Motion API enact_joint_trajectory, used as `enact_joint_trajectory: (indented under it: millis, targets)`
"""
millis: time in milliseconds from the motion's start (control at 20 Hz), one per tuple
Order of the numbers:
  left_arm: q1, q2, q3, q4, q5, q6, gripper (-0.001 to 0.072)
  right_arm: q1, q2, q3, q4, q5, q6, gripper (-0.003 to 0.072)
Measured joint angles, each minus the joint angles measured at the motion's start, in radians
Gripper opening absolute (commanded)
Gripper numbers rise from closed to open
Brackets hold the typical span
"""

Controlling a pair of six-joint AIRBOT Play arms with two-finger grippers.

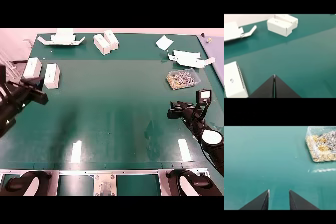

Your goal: Fold the box and place the chain.

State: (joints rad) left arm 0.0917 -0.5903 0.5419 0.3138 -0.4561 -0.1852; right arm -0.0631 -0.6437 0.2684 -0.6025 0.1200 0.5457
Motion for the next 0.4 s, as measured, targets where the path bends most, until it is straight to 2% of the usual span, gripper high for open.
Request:
enact_joint_trajectory:
  millis: [200, 400]
  targets:
    - [0.000, 0.035, -0.073, -0.003, 0.007, 0.006, 0.0021, 0.000, 0.000, 0.000, 0.000, 0.000, 0.000, 0.0301]
    - [0.000, 0.044, -0.100, -0.006, 0.010, 0.008, 0.0021, 0.000, 0.000, 0.000, 0.000, 0.000, 0.000, 0.0301]
